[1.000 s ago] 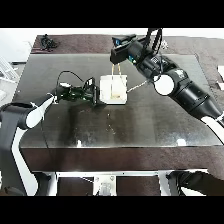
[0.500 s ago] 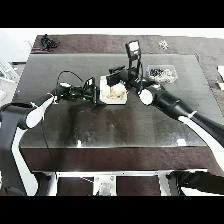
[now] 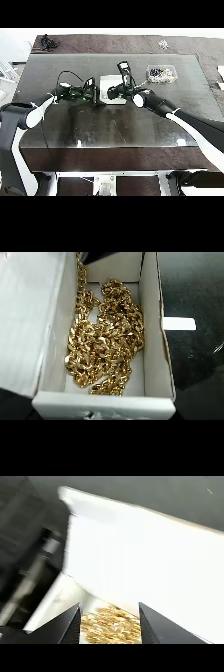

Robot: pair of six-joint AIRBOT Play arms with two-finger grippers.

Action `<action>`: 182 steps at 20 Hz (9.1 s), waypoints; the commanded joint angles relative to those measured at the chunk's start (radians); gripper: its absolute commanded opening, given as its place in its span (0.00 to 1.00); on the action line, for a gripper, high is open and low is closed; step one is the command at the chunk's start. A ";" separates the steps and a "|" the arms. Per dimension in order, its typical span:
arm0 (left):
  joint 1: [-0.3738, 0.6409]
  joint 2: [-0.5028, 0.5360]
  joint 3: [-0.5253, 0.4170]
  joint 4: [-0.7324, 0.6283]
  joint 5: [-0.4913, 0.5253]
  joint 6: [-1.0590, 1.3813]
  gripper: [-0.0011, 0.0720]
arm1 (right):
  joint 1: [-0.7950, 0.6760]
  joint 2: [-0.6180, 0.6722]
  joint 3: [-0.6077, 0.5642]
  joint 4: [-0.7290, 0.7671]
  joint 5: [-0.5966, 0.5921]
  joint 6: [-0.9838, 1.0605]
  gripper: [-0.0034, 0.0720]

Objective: Fold the box and place the chain.

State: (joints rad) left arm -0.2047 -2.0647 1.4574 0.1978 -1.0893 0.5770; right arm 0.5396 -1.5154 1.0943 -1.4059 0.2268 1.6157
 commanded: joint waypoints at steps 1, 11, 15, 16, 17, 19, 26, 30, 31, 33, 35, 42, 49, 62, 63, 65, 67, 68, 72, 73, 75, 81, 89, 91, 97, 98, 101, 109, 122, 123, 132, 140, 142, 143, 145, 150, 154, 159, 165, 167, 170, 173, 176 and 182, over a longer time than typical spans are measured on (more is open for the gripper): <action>0.000 0.001 0.000 0.000 0.000 0.000 0.87 | -0.068 0.025 0.003 -0.003 0.035 0.000 0.64; 0.000 0.001 0.000 0.000 0.000 0.000 0.87 | -0.457 0.044 -0.025 0.039 0.025 0.096 0.70; 0.000 0.001 0.000 0.000 0.000 0.000 0.87 | -0.477 -0.098 0.000 0.143 -0.054 0.105 0.80; 0.000 0.001 0.000 0.000 0.000 0.000 0.87 | -0.468 -0.132 0.023 0.159 -0.054 0.105 0.80; 0.000 0.001 0.000 0.000 0.000 0.000 0.87 | -0.459 -0.162 0.050 0.162 -0.054 0.105 0.80; 0.000 0.001 0.000 0.000 0.000 0.000 0.87 | -0.441 -0.220 0.106 0.169 -0.054 0.106 0.80; 0.000 0.001 0.000 0.000 0.000 0.000 0.87 | -0.430 -0.317 0.182 0.247 -0.055 0.105 0.45; 0.000 0.001 0.000 0.000 0.000 0.000 0.87 | -0.435 -0.319 0.182 0.243 -0.098 0.082 0.25; 0.000 0.001 0.000 0.000 0.000 0.000 0.87 | -0.435 -0.318 0.183 0.243 -0.100 0.074 0.23; 0.000 0.001 0.000 0.000 0.000 0.000 0.87 | -0.428 -0.311 0.185 0.244 -0.100 0.075 0.05; 0.000 0.001 0.000 0.000 0.000 0.000 0.87 | -0.408 -0.277 0.186 0.243 -0.107 0.075 0.05; 0.000 0.001 0.000 0.000 0.000 0.000 0.87 | -0.347 0.103 0.184 0.216 -0.107 0.013 0.05; 0.000 0.001 0.000 0.000 0.000 0.000 0.87 | -0.228 0.448 0.191 0.216 -0.116 -0.216 0.05; 0.000 0.001 0.000 0.000 0.000 0.000 0.87 | 0.052 0.488 0.233 0.216 -0.267 -0.495 0.05; 0.000 0.001 0.000 0.000 0.000 0.000 0.87 | 0.052 0.483 0.233 0.216 -0.286 -0.495 0.05; 0.000 0.001 0.000 0.000 0.000 0.000 0.87 | 0.052 0.469 0.234 0.216 -0.349 -0.495 0.05; 0.000 0.001 0.000 0.000 0.000 0.000 0.87 | 0.051 0.455 0.245 0.216 -0.389 -0.495 0.05; 0.000 0.001 0.000 0.000 0.000 0.000 0.87 | 0.051 0.447 0.253 0.216 -0.399 -0.495 0.05; 0.000 0.001 0.000 0.000 0.000 0.000 0.87 | 0.051 0.416 0.284 0.216 -0.398 -0.496 0.05; 0.000 0.001 0.000 0.000 0.000 0.000 0.87 | 0.052 0.412 0.284 0.216 -0.391 -0.495 0.05; 0.000 0.001 0.000 0.000 0.000 0.000 0.87 | 0.052 0.412 0.283 0.216 -0.378 -0.495 0.05; 0.000 0.001 0.000 0.000 0.000 0.000 0.87 | 0.051 0.409 0.283 0.216 -0.384 -0.495 0.05; 0.000 0.001 0.000 0.000 0.000 0.000 0.87 | 0.051 0.360 0.283 0.216 -0.394 -0.495 0.05; 0.000 0.001 0.000 0.000 0.000 0.000 0.87 | 0.051 0.350 0.283 0.216 -0.395 -0.495 0.05; 0.000 0.001 0.000 0.000 0.000 0.000 0.87 | 0.051 0.345 0.284 0.207 -0.437 -0.496 0.05; 0.000 0.001 0.000 0.000 0.000 0.000 0.87 | 0.051 0.345 0.285 0.197 -0.444 -0.496 0.05; 0.000 0.001 0.000 0.000 0.000 0.000 0.87 | 0.049 0.345 0.290 0.190 -0.460 -0.496 0.05; 0.000 0.001 0.000 0.000 0.000 0.000 0.87 | 0.012 0.285 0.349 0.190 -0.511 -0.499 0.05; 0.000 0.001 0.000 0.000 0.000 0.000 0.87 | 0.013 0.252 0.359 0.191 -0.281 -0.498 0.05; 0.000 0.001 0.000 0.000 0.000 0.000 0.87 | 0.013 0.252 0.359 0.190 -0.293 -0.498 0.05; 0.000 0.001 0.000 0.000 0.000 0.000 0.87 | 0.021 0.251 0.469 0.190 -0.351 -0.499 0.05; 0.000 0.001 0.000 0.000 0.000 0.000 0.87 | 0.033 0.251 0.512 0.166 -0.354 -0.499 0.05; 0.000 0.001 0.000 0.000 0.000 0.000 0.87 | 0.033 0.251 0.512 0.167 -0.352 -0.498 0.05; 0.000 0.001 0.000 0.000 0.000 0.000 0.87 | 0.033 0.249 0.512 0.167 -0.351 -0.493 0.05; 0.000 0.001 0.000 0.000 0.000 0.000 0.87 | 0.042 0.240 0.512 0.167 -0.338 -0.491 0.05; 0.000 0.001 0.000 0.000 0.000 0.000 0.87 | 0.078 0.182 0.512 0.167 -0.260 -0.446 0.05; 0.000 0.001 0.000 0.000 0.000 0.000 0.87 | 0.077 0.127 0.511 0.167 -0.258 -0.446 0.05; 0.000 0.001 0.000 0.000 0.000 0.000 0.87 | 0.074 0.117 0.483 0.167 -0.127 -0.446 0.05; 0.000 0.001 0.000 0.000 0.000 0.000 0.87 | 0.035 0.118 0.335 0.168 -0.127 -0.391 0.05; 0.000 0.001 0.000 0.000 0.000 0.000 0.87 | 0.010 0.118 0.285 0.168 -0.122 -0.354 0.05; 0.000 0.001 0.000 0.000 0.000 0.000 0.87 | -0.016 0.118 0.195 0.167 -0.083 -0.333 0.05; 0.000 0.001 0.000 0.000 0.000 0.000 0.87 | -0.055 0.114 0.083 0.168 -0.084 -0.332 0.05; 0.000 0.001 0.000 0.000 0.000 0.000 0.87 | -0.083 0.084 0.023 0.168 -0.083 -0.332 0.05; 0.000 0.001 0.000 0.000 0.000 0.000 0.87 | -0.086 0.024 0.016 0.194 0.044 -0.333 0.05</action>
State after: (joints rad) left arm -0.2047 -2.0647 1.4574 0.1978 -1.0897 0.5766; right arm 0.4576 -1.4704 1.1210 -1.2221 0.2054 1.2816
